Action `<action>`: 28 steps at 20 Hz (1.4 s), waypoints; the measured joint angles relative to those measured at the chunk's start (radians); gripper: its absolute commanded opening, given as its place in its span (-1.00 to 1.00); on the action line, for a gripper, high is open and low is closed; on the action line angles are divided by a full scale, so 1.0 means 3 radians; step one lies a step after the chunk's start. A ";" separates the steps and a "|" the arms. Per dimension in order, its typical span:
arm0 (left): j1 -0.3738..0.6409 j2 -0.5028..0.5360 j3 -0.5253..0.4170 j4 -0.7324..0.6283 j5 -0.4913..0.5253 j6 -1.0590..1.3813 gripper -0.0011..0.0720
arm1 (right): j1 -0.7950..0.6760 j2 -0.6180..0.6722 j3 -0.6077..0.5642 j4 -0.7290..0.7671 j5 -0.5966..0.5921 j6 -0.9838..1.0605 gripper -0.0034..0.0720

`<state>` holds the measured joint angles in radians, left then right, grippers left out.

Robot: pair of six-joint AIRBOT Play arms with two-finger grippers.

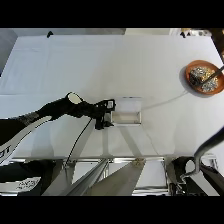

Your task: Fold the box and place the chain.

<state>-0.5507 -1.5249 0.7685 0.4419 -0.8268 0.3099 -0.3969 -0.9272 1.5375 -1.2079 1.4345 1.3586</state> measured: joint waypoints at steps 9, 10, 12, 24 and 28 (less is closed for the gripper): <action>0.0001 0.0000 0.0000 0.0000 0.0000 0.0000 -0.06 | 0.1094 0.0193 0.0000 0.0257 0.0337 -0.0071 -0.86; 0.0000 0.0000 0.0001 0.0000 0.0000 0.0000 -0.06 | 0.1217 0.0196 0.0000 0.0258 0.0383 -0.0071 -0.86; 0.0000 0.0000 0.0000 0.0000 0.0000 0.0000 -0.06 | 0.1431 0.0200 -0.0001 0.0257 0.0482 -0.0056 -0.86; 0.0000 0.0000 0.0000 0.0000 0.0000 0.0000 -0.06 | 0.2447 0.0202 -0.0646 0.0200 0.0487 0.0018 -0.86; 0.0000 0.0000 0.0000 0.0000 0.0000 0.0000 -0.06 | 0.2748 0.0195 -0.1076 0.0200 0.0074 0.0019 -0.86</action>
<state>-0.5507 -1.5249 0.7685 0.4419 -0.8268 0.3099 0.4274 -0.8688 1.2148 -1.1481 1.4567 1.3643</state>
